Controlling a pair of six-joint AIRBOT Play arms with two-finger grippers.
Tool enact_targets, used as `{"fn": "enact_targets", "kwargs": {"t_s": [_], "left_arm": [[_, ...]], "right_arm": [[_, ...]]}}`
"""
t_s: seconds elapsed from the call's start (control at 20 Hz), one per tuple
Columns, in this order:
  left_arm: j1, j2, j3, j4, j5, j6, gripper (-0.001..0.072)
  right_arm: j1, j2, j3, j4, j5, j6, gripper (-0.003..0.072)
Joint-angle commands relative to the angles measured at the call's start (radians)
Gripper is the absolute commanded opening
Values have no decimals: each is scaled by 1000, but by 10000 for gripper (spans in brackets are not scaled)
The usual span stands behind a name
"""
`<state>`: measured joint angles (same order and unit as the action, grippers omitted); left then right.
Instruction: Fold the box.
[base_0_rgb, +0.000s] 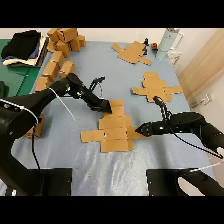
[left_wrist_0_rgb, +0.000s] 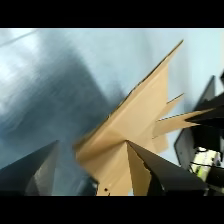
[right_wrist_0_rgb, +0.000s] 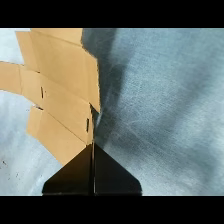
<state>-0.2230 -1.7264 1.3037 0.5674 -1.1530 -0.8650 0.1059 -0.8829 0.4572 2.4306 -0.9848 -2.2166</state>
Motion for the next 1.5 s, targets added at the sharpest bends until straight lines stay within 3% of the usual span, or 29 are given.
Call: {"fn": "enact_targets", "kwargs": {"t_s": [0.0, 0.15, 0.25, 0.3, 0.35, 0.4, 0.6, 0.65, 0.7, 1.0, 1.05, 1.25, 1.3, 1.35, 1.4, 1.45], "left_arm": [[0, -49, 47, -130, -165, 113, 526], [0, -49, 47, -119, -285, 118, 525], [0, -49, 47, -118, -311, 127, 524], [0, -49, 47, -118, -305, 137, 469], [0, -49, 47, -119, -294, 144, 283], [0, -49, 47, -119, -282, 153, 238], [-1, -49, 47, -119, -248, 174, 235], [-1, -49, 47, -119, -249, 176, 197], [-1, -49, 47, -119, -249, 181, 78], [-14, -56, 47, -119, -251, 198, 65], [-19, -58, 47, -117, -250, 205, 13], [-33, -63, 47, -119, -232, 187, 15], [-33, -63, 48, -118, -226, 173, 15], [-32, -61, 48, -117, -217, 183, 14], [-31, -60, 48, -115, -214, 204, 13], [-32, -52, 48, -110, -203, 217, 13]], "right_arm": [[2, 3, -2, -14, 0, 2, 4], [2, 3, -2, -36, 3, 15, 4], [2, 3, -2, -61, 5, 29, 4], [2, 3, -2, -61, 5, 29, 4], [2, 3, -2, -61, 5, 29, 4], [2, 3, -2, -62, 5, 29, 4], [2, 3, -2, -61, 4, 29, 4], [2, 3, -2, -61, 4, 29, 5], [2, 3, -2, -60, 5, 29, 4], [2, 3, -2, -60, 8, 29, 4], [2, 3, -2, -61, 8, 29, 5], [2, 3, -2, -60, 8, 29, 5], [2, 3, -2, -60, 9, 29, 34], [1, 3, -1, -62, 15, 29, 174], [-1, 3, -1, -68, 35, 30, 375], [-3, 3, 5, -86, 58, 54, 426]]}}
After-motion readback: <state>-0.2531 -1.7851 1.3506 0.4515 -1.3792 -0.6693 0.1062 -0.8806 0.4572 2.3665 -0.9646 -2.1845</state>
